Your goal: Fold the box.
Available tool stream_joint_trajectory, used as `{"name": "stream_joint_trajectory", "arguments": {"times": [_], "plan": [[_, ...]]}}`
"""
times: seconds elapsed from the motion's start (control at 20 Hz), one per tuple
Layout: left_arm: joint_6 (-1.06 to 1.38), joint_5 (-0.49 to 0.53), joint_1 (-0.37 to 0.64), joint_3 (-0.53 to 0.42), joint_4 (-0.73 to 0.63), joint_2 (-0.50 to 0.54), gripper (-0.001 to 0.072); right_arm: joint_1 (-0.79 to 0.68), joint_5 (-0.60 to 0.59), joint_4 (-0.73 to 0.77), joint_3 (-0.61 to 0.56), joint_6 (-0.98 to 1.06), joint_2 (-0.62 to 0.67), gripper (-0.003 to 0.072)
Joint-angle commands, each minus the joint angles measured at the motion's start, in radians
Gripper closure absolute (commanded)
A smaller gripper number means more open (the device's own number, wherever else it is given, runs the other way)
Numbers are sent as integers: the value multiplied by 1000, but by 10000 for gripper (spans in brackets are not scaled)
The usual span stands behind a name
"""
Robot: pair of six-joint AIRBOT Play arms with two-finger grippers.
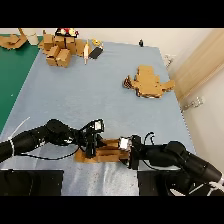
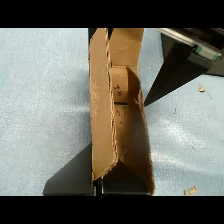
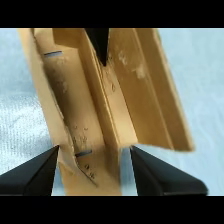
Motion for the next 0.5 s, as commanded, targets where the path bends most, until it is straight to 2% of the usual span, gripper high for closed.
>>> {"name": "stream_joint_trajectory", "arguments": {"times": [0.0, 0.2, 0.45], "plan": [[0, 1, -1, 0, 0, 0, 696, -169, -54, 338, 15, -477, -102, -29], [0, 1, -1, 0, 0, 0, 696, -222, -92, 377, 62, -557, -191, -28], [0, 1, -1, 0, 0, 0, 696, -222, -220, 354, 64, -540, -144, -28]]}}
